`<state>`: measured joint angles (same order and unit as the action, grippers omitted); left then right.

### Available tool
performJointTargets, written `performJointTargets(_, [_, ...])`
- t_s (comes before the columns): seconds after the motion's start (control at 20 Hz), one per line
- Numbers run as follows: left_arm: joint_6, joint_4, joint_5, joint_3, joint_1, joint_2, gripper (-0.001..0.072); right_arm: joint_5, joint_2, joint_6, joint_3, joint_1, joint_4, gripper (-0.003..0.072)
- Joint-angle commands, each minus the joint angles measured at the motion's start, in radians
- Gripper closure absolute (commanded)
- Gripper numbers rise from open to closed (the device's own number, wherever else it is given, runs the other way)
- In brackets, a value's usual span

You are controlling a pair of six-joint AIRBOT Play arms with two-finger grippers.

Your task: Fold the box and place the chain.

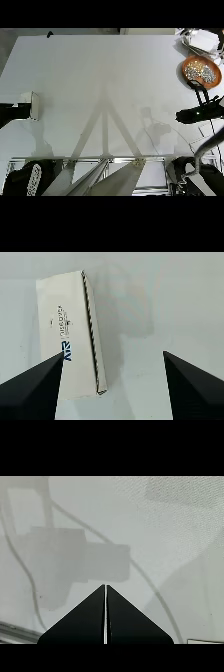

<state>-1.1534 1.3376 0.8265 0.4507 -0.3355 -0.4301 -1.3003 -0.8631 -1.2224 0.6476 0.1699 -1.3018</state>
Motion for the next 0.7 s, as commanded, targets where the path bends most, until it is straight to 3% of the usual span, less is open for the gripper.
performJointTargets(0.0, [0.0,-0.002,0.001,-0.001,0.001,0.001,0.002,0.0,0.001,0.0,0.0,0.0,0.0,0.0671])
performJointTargets(0.65, [0.001,-0.039,0.002,-0.001,0.001,0.001,0.002,0.0,0.001,0.0,0.0,0.0,0.0,0.0671])
